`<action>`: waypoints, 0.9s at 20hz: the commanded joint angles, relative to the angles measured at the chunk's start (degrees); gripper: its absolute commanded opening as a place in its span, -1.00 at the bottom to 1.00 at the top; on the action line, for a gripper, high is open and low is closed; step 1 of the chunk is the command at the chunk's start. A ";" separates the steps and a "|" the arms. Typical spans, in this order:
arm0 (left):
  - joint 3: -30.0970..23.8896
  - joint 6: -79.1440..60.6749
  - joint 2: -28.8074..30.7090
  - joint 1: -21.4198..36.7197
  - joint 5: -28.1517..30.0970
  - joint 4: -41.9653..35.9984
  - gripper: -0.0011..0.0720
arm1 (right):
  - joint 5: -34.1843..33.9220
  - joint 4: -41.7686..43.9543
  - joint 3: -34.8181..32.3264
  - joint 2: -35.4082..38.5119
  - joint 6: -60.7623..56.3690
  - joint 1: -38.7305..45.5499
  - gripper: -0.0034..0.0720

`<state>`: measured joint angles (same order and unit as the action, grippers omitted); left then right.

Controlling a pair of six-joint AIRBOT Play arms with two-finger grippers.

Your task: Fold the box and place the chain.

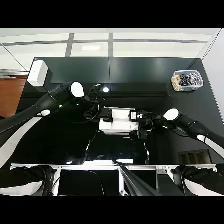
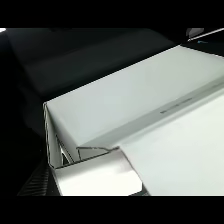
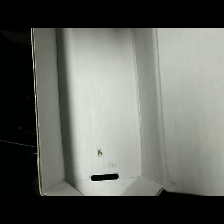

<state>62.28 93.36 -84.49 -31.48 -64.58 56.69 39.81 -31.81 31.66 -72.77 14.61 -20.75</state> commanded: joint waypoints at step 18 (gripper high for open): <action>0.68 0.20 0.02 -1.90 -0.24 4.39 0.38 | -0.09 0.04 -0.02 -0.02 -0.07 -0.07 0.20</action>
